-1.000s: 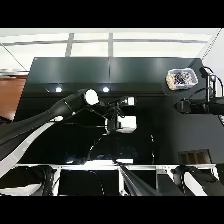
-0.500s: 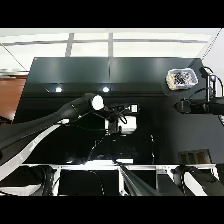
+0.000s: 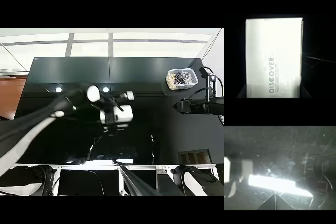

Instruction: Fold the box and place the chain.

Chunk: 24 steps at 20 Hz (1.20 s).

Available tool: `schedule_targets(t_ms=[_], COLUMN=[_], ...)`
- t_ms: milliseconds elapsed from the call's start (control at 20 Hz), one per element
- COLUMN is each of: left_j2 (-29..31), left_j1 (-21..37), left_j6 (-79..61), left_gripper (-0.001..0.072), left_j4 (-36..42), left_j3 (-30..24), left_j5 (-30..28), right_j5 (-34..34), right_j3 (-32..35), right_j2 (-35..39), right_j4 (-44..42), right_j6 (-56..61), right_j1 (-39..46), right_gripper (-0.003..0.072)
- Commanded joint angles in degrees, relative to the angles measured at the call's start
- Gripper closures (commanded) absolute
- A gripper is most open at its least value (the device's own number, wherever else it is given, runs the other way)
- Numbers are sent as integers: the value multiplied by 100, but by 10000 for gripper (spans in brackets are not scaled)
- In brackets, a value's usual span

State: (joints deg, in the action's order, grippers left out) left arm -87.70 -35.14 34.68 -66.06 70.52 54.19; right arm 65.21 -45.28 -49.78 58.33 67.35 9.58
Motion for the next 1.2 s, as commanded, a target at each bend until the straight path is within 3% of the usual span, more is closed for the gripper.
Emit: schedule_targets(t_ms=[0, 200, 400, 650, 800, 1050, 1150], left_j2=[155, -85, -1268, -2682, -3366, -3674, -3613], left_j1=[1340, 3488, 4874, 5217, 5217, 5217, 5202], left_j6=[835, 1891, 1985, 1980, 2063, 2579, 2658], left_gripper=[422, 422, 422, 422, 422, 409, -5], left_j4=[-811, -848, -848, -896, -1078, -1110, -1237], left_j3=[442, 1213, 2697, 3980, 4522, 4664, 4903], left_j5=[179, -846, -557, -527, -2, 37, 345], right_j5=[11, -107, 9, -131, -249, -369, -424], right_j3=[2, 2, 0, 2, 0, 0, 0], right_j2=[4, 4, 4, 2, -9, -15, -15], right_j4=[-7, -151, -192, -396, -393, -365, -369], right_j6=[20, 256, 256, 310, 428, 428, 428], right_j1=[2, 2, 0, 0, 0, -66, -66], right_gripper=[668, 668, 668, 668, 668, 668, 668])
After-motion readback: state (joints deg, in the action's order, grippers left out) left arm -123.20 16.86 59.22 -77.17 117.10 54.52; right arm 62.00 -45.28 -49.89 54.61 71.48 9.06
